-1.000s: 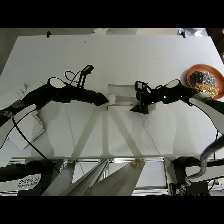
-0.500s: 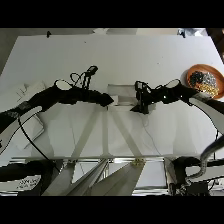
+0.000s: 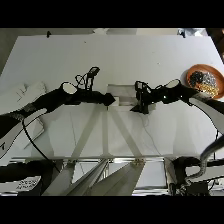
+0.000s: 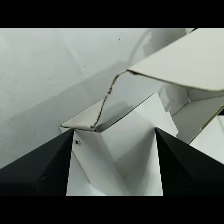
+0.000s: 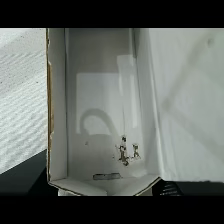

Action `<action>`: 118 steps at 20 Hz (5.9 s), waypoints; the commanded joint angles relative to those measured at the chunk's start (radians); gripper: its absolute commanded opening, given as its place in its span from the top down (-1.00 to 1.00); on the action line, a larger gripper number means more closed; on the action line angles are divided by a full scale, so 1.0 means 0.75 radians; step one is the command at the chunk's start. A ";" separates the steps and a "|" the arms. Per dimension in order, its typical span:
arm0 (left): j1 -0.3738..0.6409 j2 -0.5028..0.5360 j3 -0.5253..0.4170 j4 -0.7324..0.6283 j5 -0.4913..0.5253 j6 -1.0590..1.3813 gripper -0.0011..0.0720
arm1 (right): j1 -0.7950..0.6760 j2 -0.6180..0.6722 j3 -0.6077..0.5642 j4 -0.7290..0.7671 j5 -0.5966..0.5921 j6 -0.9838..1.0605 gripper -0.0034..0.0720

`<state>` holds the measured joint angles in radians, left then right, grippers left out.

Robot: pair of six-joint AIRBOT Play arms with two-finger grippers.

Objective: Fold the box and place the chain.

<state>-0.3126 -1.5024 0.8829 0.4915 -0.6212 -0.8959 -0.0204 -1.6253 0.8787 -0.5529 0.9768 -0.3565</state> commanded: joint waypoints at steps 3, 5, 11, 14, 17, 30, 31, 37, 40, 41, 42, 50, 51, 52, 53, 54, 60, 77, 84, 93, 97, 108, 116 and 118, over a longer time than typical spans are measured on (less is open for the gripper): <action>-0.050 -0.001 0.030 0.336 0.036 -0.337 -0.55 | 0.001 -0.001 0.001 0.001 0.000 0.000 -0.15; -0.062 -0.001 0.053 0.461 0.033 -0.455 -0.55 | 0.001 -0.001 0.001 0.000 0.000 0.000 -0.15; -0.099 -0.002 0.087 0.514 0.049 -0.525 -0.34 | 0.001 -0.001 0.001 0.000 0.001 0.000 -0.15; -0.130 -0.006 0.113 0.638 0.010 -0.669 -0.26 | 0.001 -0.001 0.001 0.001 0.001 0.000 -0.15; -0.159 -0.016 0.207 0.975 -0.117 -0.973 -0.22 | 0.001 -0.001 0.001 0.000 0.001 0.000 -0.15; -0.292 -0.260 0.622 1.239 -0.584 -1.390 -0.10 | 0.001 -0.001 0.001 0.000 0.000 0.000 -0.15; -0.295 -0.281 0.653 1.247 -0.634 -1.418 -0.10 | 0.001 -0.001 0.001 0.000 0.001 0.000 -0.15; -0.317 -0.338 0.681 1.289 -0.682 -1.653 0.44 | 0.001 -0.001 0.001 0.001 0.001 0.000 -0.15; -0.317 -0.342 0.681 1.289 -0.683 -1.655 0.96 | 0.001 -0.001 0.001 0.001 0.001 0.000 -0.15; -0.317 -0.342 0.681 1.285 -0.681 -1.653 0.95 | 0.001 -0.001 0.001 0.000 0.001 0.000 -0.15; -0.317 -0.342 0.681 1.286 -0.680 -1.653 0.95 | 0.001 -0.001 0.001 0.001 0.001 0.000 -0.15; -0.243 -0.243 0.681 1.211 -0.696 -1.582 -0.18 | 0.001 -0.001 0.001 0.000 0.001 0.000 -0.15; -0.215 -0.214 0.681 1.190 -0.713 -1.521 -0.18 | 0.001 -0.001 0.001 0.001 0.001 0.000 -0.15; -0.180 -0.179 0.681 1.168 -0.736 -1.449 -0.18 | 0.001 -0.001 0.001 0.001 0.001 0.000 -0.15; -0.143 -0.147 0.681 1.143 -0.762 -1.371 -0.18 | 0.001 -0.001 0.001 0.001 0.001 0.000 -0.15; -0.098 -0.112 0.681 1.106 -0.795 -1.263 -0.18 | 0.001 -0.001 0.001 0.001 0.001 0.000 -0.15; 0.197 0.074 0.524 0.767 -0.792 -0.336 -0.18 | 0.001 -0.001 0.001 0.001 0.001 0.000 -0.15; 0.290 -0.146 0.107 -0.047 -0.554 1.907 -0.96 | 0.001 -0.001 0.001 0.000 0.001 0.000 -0.15; 0.281 -0.208 0.108 -0.122 -0.529 1.936 -0.96 | 0.001 -0.001 0.001 0.001 0.001 0.000 -0.15; 0.207 -0.243 0.108 -0.137 -0.441 1.944 -0.95 | 0.001 -0.001 0.001 0.001 0.001 0.000 -0.15; 0.205 -0.252 0.108 -0.138 -0.434 1.952 -0.95 | 0.001 -0.001 0.001 0.001 0.001 0.000 -0.15; 0.132 -0.291 0.152 -0.185 -0.405 1.991 -0.92 | 0.001 -0.001 0.001 0.000 0.001 0.000 -0.15; 0.123 -0.293 0.154 -0.186 -0.379 1.976 0.56 | 0.001 -0.001 0.001 0.000 0.001 0.000 -0.15; 0.123 -0.293 0.154 -0.186 -0.379 1.976 0.53 | 0.001 -0.001 0.001 0.000 0.001 0.000 -0.15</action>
<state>-0.2199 -1.7214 0.9974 0.3553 -0.9092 0.5877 -0.0212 -1.6249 0.8787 -0.5533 0.9749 -0.3565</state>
